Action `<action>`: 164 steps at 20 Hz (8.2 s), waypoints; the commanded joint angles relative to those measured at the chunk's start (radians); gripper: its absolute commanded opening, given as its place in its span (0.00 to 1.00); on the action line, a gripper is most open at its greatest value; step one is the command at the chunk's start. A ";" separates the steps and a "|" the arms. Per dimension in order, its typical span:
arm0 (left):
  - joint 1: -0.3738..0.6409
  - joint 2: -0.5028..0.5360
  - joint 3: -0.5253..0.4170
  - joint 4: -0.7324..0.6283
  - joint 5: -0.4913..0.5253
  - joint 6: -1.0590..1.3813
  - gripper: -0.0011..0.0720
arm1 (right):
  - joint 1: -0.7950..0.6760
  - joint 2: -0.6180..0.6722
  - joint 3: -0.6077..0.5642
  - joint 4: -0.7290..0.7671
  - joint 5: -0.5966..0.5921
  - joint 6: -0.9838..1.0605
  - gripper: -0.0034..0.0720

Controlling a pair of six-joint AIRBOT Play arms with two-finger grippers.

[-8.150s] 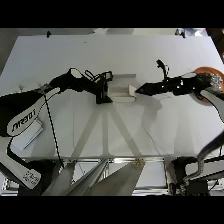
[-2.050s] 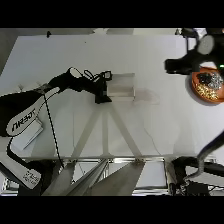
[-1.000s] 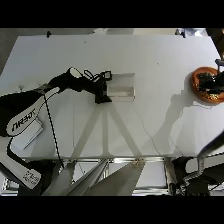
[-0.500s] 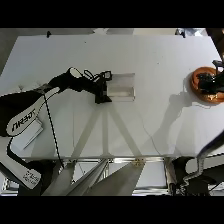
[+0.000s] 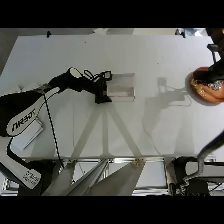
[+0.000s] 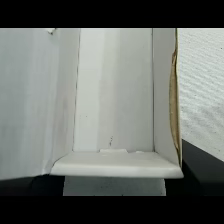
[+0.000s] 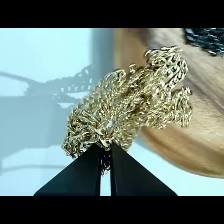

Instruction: Fold the box and place the chain.

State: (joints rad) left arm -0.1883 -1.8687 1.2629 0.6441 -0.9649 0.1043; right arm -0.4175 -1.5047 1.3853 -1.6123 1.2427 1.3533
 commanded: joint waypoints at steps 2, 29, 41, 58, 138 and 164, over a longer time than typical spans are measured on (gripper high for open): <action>0.000 0.000 0.000 0.000 0.000 0.000 0.56 | 0.170 0.049 0.000 0.005 0.076 -0.001 0.06; 0.000 0.000 0.000 0.000 0.000 0.000 0.56 | 0.803 -0.031 0.000 0.024 -0.169 0.001 0.06; 0.000 0.000 0.000 0.000 0.000 0.000 0.56 | 0.800 -0.035 0.000 -0.042 -0.080 -0.013 0.41; 0.000 0.000 0.000 0.000 0.000 0.000 0.56 | 0.407 -0.167 0.000 0.149 -0.121 -0.869 0.79; 0.000 0.000 0.000 0.000 0.000 0.000 0.56 | 0.523 -0.282 -0.002 0.403 -0.136 -1.179 0.68; 0.000 0.000 0.000 0.000 0.000 0.000 0.56 | 0.535 -0.040 0.000 0.640 -0.113 -1.021 0.06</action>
State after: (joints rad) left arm -0.1883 -1.8687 1.2629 0.6437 -0.9653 0.1043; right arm 0.1093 -1.5578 1.3842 -1.0660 1.1828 0.3355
